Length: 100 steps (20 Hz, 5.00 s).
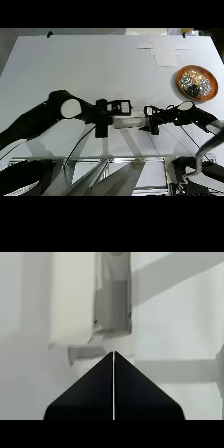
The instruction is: Fold the box and place the chain.
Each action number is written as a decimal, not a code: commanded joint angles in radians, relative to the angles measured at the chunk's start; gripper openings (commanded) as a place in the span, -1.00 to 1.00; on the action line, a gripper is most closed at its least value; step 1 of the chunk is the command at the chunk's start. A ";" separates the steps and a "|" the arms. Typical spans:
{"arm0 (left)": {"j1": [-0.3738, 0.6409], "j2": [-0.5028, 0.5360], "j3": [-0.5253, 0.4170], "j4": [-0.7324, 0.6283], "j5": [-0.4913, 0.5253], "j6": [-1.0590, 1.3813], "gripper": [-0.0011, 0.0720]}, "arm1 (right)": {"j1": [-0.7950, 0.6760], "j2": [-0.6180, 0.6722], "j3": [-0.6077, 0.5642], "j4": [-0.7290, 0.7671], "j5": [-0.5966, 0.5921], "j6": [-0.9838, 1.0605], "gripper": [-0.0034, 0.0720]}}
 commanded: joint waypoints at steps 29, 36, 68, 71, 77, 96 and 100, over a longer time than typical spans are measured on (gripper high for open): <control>0.068 -0.100 0.001 -0.013 0.110 -0.141 -0.96 | -0.001 0.001 0.001 -0.001 0.000 0.000 0.18; 0.072 -0.116 -0.048 0.006 -0.023 -0.026 -0.95 | -0.001 0.001 0.001 0.000 0.000 0.000 0.18; 0.094 -0.158 -0.118 -0.045 0.127 0.313 0.09 | -0.001 0.001 0.001 0.000 0.000 0.000 0.18; 0.077 -0.158 -0.118 -0.053 0.137 0.327 0.07 | -0.001 0.001 0.001 0.000 0.000 0.000 0.18; 0.040 -0.159 -0.118 -0.085 0.220 0.346 -0.24 | -0.001 0.001 0.001 0.000 0.000 0.000 0.18; -0.022 -0.196 -0.118 -0.167 0.314 0.333 0.04 | -0.001 0.001 0.001 0.000 0.000 0.000 0.18; -0.023 -0.196 -0.118 -0.166 0.307 0.311 0.29 | -0.001 0.001 0.001 0.000 0.000 0.000 0.18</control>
